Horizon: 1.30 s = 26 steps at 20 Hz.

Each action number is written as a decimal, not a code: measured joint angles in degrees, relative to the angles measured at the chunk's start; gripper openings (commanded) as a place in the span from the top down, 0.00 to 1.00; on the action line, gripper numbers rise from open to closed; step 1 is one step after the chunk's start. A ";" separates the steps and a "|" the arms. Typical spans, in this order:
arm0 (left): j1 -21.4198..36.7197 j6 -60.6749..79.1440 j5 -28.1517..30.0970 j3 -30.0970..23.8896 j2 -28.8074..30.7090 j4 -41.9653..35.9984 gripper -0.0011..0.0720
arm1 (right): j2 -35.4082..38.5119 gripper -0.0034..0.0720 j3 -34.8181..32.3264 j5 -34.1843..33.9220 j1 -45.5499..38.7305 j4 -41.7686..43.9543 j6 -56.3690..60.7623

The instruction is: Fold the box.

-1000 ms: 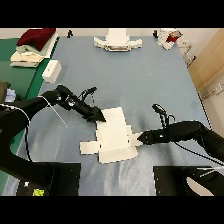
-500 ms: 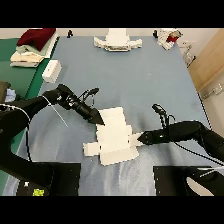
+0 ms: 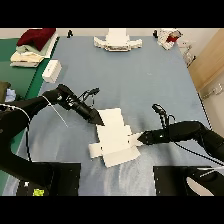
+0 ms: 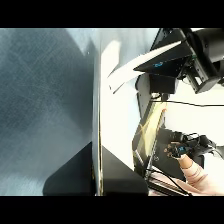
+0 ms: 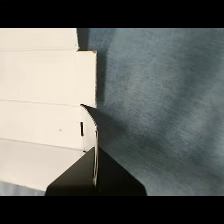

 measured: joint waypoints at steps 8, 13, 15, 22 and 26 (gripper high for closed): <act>-0.35 4.33 1.66 1.36 0.37 -2.12 0.97 | 0.02 0.52 1.70 2.29 -0.09 -8.37 0.09; -4.00 15.85 4.07 2.36 2.47 -4.50 0.97 | 0.02 0.50 7.32 3.87 -0.09 -25.97 9.40; -6.08 20.63 5.75 2.47 3.65 -4.79 0.97 | 0.02 0.39 9.81 4.42 -0.09 -34.36 16.00; -11.63 30.53 15.89 0.79 11.69 -1.90 0.97 | 0.09 0.72 13.66 3.56 -0.09 -53.35 38.56; -13.66 35.01 22.58 -3.37 16.98 -0.85 0.97 | 1.25 0.95 14.80 2.67 -0.07 -48.89 42.03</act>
